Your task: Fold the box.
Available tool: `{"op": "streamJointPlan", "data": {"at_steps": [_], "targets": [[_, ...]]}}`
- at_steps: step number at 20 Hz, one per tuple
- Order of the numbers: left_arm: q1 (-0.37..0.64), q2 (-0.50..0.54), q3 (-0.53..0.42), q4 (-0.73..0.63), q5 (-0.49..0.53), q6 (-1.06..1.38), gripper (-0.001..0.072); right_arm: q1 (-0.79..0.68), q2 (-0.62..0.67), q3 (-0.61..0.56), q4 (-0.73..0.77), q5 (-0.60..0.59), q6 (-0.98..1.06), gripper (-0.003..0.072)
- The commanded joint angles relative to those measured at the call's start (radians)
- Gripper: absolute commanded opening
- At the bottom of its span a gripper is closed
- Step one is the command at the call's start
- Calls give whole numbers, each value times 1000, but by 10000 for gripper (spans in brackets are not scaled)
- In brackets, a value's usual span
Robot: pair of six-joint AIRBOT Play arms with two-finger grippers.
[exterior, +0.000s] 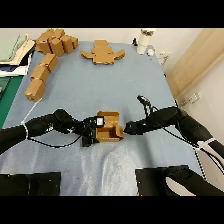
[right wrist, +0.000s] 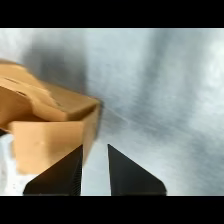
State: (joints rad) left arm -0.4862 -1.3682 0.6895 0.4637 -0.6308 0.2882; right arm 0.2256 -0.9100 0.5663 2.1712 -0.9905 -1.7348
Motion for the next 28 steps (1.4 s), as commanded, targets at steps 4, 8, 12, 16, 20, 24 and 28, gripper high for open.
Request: {"op": "streamJointPlan", "data": {"at_steps": [4, 8, 12, 16, 20, 24, 28], "targets": [[0, 0, 1, 0, 0, 0, 470, 68, -9, 18, 34, -13, -1, 446], [0, 0, 1, 0, 0, 0, 470, 147, -69, 18, -33, 64, 68, 435], [0, 0, 1, 0, 0, 0, 470, 200, -100, 36, -121, 73, 166, 434], [0, 0, 1, 0, 0, 0, 470, 306, -126, 100, -323, 67, 364, 374], [0, 0, 1, 0, 0, 0, 470, 422, -192, 188, -484, 15, 578, 374], [0, 0, 1, 0, 0, 0, 469, 506, -284, 274, -591, -69, 674, 374], [0, 0, 1, 0, 0, 0, 470, 529, -339, 333, -679, -111, 772, 374]]}}
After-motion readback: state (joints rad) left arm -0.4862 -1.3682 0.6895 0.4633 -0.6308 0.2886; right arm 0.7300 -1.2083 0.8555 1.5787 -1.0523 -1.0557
